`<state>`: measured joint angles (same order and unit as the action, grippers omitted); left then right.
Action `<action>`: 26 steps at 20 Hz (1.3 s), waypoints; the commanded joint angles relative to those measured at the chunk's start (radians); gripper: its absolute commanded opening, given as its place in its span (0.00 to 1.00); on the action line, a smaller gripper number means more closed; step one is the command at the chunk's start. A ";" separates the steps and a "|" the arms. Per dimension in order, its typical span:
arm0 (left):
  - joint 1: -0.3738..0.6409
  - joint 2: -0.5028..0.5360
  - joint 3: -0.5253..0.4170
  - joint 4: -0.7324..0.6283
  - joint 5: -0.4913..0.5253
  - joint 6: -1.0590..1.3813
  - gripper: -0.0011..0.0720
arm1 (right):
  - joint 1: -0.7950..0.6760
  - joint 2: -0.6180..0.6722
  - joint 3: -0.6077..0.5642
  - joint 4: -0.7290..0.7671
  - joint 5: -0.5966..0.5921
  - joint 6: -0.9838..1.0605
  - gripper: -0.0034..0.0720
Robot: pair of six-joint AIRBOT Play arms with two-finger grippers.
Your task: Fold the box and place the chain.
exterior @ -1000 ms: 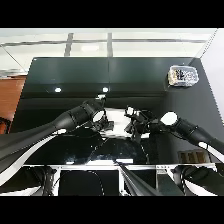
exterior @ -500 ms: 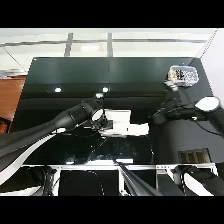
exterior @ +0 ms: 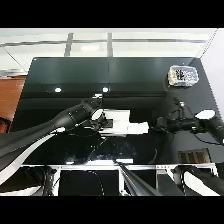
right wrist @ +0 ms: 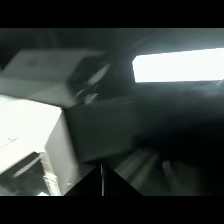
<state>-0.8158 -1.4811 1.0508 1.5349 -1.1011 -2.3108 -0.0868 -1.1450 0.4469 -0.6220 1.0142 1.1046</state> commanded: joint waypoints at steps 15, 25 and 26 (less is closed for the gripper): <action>0.002 0.000 0.000 -0.002 0.001 -0.001 0.05 | 0.353 -0.104 0.228 0.137 0.035 -0.035 0.44; 0.001 0.000 0.000 -0.002 0.001 -0.001 0.05 | 0.528 -0.109 0.367 -0.272 -0.021 0.389 0.44; 0.001 0.000 0.000 -0.002 0.000 -0.001 0.05 | 0.545 -0.116 0.380 -0.312 -0.025 0.435 0.43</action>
